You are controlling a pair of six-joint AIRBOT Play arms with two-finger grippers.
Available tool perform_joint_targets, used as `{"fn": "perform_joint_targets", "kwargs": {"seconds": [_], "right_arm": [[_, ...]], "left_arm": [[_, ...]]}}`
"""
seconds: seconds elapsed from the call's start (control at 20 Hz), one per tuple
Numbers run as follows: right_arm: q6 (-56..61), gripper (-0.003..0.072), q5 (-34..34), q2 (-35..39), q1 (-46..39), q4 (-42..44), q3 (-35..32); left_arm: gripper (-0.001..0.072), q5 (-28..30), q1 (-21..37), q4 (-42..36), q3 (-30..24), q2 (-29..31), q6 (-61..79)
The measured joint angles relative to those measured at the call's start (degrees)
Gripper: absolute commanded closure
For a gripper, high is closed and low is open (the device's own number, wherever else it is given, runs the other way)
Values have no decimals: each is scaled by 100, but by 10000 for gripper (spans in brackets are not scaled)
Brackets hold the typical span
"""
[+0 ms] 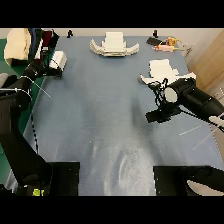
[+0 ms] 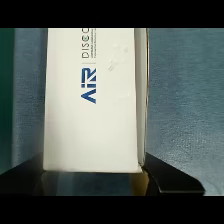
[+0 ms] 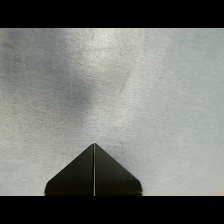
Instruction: Fold the box.
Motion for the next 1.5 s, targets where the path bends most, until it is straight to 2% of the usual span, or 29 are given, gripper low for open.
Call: {"fn": "perform_joint_targets", "kwargs": {"seconds": [0.7, 1.05, 1.1, 1.15, 1.35, 1.5], "right_arm": [[0, 681, 0, 0, 0, 2, 0], [0, 681, 0, 0, 0, 2, 0], [-2, 681, -2, 0, 7, 17, 0], [-2, 681, 0, 0, 0, 9, 0], [-2, 682, 0, 0, 0, 11, 0], [-2, 681, 0, 0, 0, -2, 0]], "left_arm": [[299, 125, 11, 74, 61, -66, -81], [296, 4, 31, 26, 68, -162, -103], [212, -2, 31, 26, 68, -173, -105], [16, -20, 31, 31, 68, -179, -103], [15, -76, 26, 52, 74, -177, -109], [16, -463, 39, 118, 85, -24, -94]]}}
